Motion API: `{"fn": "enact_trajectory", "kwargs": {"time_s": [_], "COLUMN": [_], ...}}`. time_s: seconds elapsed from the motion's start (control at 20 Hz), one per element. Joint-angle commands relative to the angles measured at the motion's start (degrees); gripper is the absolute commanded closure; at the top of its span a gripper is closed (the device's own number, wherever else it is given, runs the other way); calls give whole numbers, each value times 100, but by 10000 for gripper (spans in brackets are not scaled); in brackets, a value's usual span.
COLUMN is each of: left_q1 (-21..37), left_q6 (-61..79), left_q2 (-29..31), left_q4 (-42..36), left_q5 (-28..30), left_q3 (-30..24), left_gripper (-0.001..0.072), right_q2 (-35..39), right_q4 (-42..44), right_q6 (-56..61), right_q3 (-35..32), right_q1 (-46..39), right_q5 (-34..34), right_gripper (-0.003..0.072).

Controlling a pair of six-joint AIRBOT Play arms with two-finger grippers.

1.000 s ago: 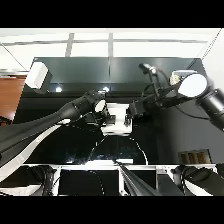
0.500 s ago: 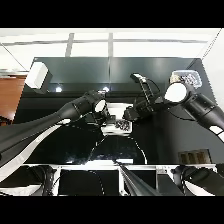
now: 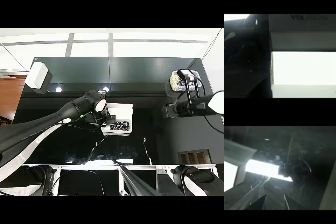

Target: Fold the box and place the chain.

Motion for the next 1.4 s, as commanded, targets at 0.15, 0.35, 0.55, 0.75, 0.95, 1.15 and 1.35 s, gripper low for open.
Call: {"fn": "enact_trajectory", "kwargs": {"time_s": [0.15, 0.35, 0.55, 0.75, 0.95, 1.15, 1.35], "left_q1": [-4, -4, -13, -39, 407, 2033, 3016], "left_q6": [199, 146, 22, 610, 772, 2026, 8616], "left_q2": [-42, -4, 216, 988, 2236, 3506, 3486], "left_q4": [2, 46, 501, 1217, 1786, -17, -4273], "left_q5": [-59, -142, -334, -737, -691, 481, 704], "left_q3": [7, 208, 527, 442, -599, -2420, -3628], "left_gripper": [684, 639, 237, 237, 237, 237, 133], "right_q2": [251, 251, 247, 245, 245, 245, 245], "right_q4": [597, 566, 566, 588, 584, 739, 802], "right_q6": [-208, -251, -249, -245, -243, -240, -240], "right_q3": [-1176, -1451, -1519, -1519, -1519, -1519, -1519], "right_q1": [33, 136, 136, 136, 136, 136, 136], "right_q5": [-1574, -1685, -1954, -2026, -2022, -1998, -2017], "right_gripper": [415, 414, 414, 414, 415, 415, 415]}}
